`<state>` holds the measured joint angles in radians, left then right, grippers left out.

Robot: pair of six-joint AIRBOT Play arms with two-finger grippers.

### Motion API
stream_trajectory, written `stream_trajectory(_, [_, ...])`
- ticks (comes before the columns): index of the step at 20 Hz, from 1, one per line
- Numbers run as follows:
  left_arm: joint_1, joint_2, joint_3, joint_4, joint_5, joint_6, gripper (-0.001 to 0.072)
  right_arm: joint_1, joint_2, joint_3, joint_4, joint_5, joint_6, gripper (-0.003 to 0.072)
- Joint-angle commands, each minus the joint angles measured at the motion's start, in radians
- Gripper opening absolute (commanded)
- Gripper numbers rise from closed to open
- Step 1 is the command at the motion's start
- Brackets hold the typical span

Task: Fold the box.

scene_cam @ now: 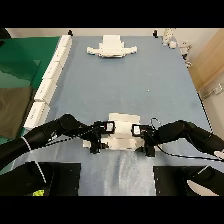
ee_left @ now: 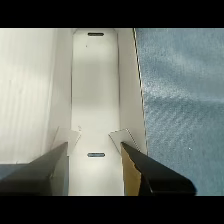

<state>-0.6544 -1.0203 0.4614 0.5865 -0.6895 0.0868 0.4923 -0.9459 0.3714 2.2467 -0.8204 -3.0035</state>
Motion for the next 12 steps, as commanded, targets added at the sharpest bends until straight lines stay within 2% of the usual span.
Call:
stream_trajectory(1, [-0.001,-0.003,0.000,0.024,-0.002,-0.010,0.0524,0.000,0.000,0.001,0.001,0.000,0.000,0.0534])
stream_trajectory(3, [-0.001,-0.002,0.000,0.024,-0.002,-0.010,0.0522,0.000,0.000,0.001,0.001,0.000,0.000,0.0534])
stream_trajectory(4, [0.000,-0.001,0.000,0.027,-0.006,-0.027,0.0437,0.000,0.000,0.001,0.001,0.000,0.000,0.0534])
stream_trajectory(5, [0.002,0.008,0.001,0.060,-0.011,-0.087,0.0157,0.000,0.000,0.001,0.001,0.000,0.000,0.0534])
stream_trajectory(6, [0.002,0.026,0.005,0.141,-0.017,-0.165,0.0018,0.000,0.000,0.001,0.001,0.000,0.000,0.0534])
stream_trajectory(8, [0.003,0.083,0.029,0.319,-0.041,-0.469,0.0018,0.000,0.000,0.001,0.001,0.000,0.000,0.0534])
stream_trajectory(12, [0.055,0.246,0.097,0.607,-0.266,-1.139,0.0018,0.000,0.000,0.001,0.001,0.000,0.000,0.0534])
